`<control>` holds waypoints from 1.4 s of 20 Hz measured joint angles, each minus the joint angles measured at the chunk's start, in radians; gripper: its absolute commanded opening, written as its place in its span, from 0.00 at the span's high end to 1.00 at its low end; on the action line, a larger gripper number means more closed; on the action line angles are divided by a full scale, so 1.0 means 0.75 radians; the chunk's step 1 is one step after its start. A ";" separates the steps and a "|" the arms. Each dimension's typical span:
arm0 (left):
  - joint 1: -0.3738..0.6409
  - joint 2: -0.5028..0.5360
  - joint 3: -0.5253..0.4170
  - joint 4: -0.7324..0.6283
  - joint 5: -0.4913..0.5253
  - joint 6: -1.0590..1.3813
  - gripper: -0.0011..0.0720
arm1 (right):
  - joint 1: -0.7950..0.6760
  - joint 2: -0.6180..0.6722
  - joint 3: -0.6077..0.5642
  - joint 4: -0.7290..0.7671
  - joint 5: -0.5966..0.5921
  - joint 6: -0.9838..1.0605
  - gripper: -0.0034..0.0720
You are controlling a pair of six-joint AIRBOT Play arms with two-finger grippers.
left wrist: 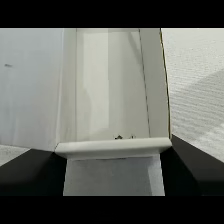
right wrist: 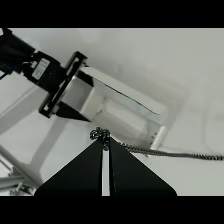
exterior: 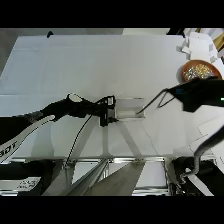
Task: Fold the box and place the chain.
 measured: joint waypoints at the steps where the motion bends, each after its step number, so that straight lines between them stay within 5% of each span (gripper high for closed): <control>1: 0.000 0.000 0.000 0.000 0.000 0.000 0.64 | 0.057 -0.004 -0.038 -0.007 -0.054 0.009 0.93; 11: 0.000 0.000 0.000 0.000 0.000 0.001 0.64 | 0.374 -0.223 -0.173 -0.133 -0.365 0.102 0.93; 28: 0.000 0.000 0.000 0.000 0.000 0.000 0.64 | 0.429 -0.564 -0.402 -0.171 -0.591 0.101 0.87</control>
